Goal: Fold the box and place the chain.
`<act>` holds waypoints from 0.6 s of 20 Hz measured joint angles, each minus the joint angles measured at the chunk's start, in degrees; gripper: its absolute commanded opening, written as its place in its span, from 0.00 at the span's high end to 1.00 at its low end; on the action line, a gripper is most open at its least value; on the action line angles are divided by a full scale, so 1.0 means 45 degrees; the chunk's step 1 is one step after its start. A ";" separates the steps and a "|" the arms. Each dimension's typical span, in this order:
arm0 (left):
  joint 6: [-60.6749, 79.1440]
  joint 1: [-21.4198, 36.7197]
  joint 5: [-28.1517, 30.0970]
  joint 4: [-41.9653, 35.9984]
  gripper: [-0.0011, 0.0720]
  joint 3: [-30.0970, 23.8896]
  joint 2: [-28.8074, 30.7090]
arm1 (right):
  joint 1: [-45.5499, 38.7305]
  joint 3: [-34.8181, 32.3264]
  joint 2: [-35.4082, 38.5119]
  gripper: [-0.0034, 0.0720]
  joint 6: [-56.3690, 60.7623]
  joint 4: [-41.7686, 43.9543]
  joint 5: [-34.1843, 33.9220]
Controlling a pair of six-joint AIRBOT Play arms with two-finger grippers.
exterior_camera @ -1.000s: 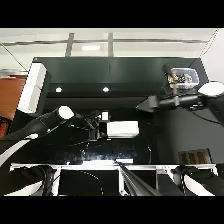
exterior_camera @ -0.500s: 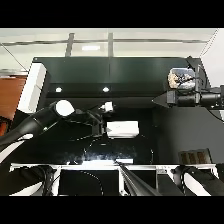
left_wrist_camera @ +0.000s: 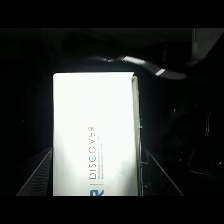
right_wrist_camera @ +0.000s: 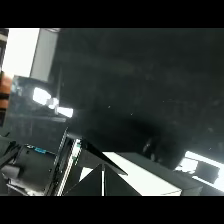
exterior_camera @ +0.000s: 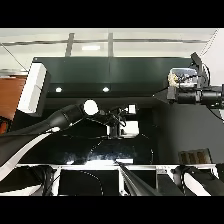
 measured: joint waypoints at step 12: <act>-0.0359 -0.0073 -0.0165 0.0593 0.01 0.0155 -0.0612 | -0.0053 0.0000 0.0000 0.93 0.0039 -0.0593 -0.0758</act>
